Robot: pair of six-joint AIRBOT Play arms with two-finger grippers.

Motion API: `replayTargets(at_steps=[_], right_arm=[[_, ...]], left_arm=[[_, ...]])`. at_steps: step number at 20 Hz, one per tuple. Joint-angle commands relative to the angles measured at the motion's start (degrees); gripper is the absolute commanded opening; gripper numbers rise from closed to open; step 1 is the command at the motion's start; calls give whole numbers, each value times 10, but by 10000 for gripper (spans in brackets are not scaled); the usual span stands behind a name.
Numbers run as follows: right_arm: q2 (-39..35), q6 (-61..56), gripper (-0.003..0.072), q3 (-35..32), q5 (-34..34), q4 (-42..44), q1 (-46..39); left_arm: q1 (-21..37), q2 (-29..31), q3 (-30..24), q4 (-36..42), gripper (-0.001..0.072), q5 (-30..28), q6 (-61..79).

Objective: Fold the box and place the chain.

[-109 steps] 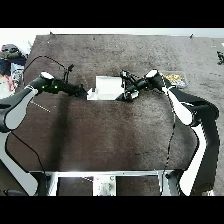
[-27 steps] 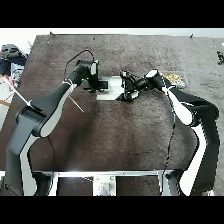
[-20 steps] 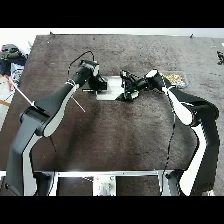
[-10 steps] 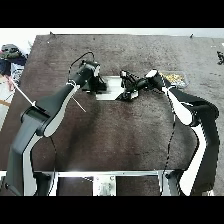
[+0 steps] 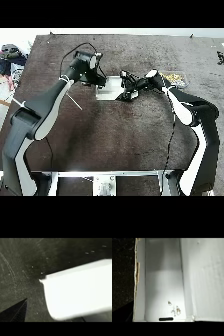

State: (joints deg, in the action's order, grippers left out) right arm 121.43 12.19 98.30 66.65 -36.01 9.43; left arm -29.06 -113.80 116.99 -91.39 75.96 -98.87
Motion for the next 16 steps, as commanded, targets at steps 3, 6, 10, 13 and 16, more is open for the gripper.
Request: replayTargets(at_steps=[3,6,10,13,16], right_arm=[[0,0,477,0,0,0,0],[0,0,478,0,0,0,0],[0,0,478,0,0,0,0],[0,0,477,0,0,0,0],[0,0,478,0,0,0,-1]], left_arm=[[22,64,2,28,569,-5,116],[55,77,1,73,568,-24,202],[85,78,1,73,569,-93,203],[98,76,-23,111,569,-164,279],[168,76,-54,349,569,-146,477]])
